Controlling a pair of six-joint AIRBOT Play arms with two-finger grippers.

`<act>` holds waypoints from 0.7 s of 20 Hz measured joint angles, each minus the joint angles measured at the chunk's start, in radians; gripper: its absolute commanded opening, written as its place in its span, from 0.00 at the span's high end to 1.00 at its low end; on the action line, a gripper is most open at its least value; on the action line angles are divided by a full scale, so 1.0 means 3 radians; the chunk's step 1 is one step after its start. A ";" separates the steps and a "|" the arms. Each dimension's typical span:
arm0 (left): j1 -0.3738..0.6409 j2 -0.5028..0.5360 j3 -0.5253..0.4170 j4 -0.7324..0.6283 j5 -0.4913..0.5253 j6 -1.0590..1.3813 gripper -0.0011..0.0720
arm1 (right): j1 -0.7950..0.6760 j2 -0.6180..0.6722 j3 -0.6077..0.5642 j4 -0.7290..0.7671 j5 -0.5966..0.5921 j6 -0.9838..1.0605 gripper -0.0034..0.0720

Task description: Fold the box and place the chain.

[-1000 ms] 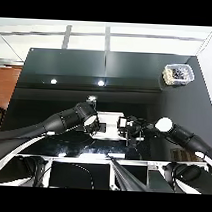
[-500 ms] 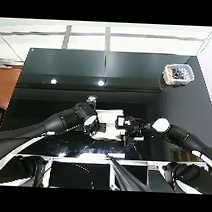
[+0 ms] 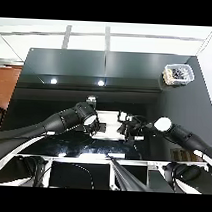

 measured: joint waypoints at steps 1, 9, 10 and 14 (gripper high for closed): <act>0.0000 0.0000 0.0000 0.0000 -0.0001 -0.0005 0.95 | -0.0109 0.0078 0.0048 -0.0080 0.0111 0.0259 0.93; 0.0000 0.0000 0.0000 0.0011 0.0000 0.0003 0.95 | -0.1898 0.0392 0.0379 -0.1335 0.1115 0.3025 0.93; 0.0000 0.0000 0.0000 0.0013 0.0000 0.0004 0.95 | -0.2112 0.0308 0.0387 -0.1447 0.1289 0.3268 0.93; 0.0000 0.0000 0.0000 0.0015 0.0000 0.0004 0.95 | -0.2481 -0.0080 0.0347 -0.1589 0.1886 0.3689 0.93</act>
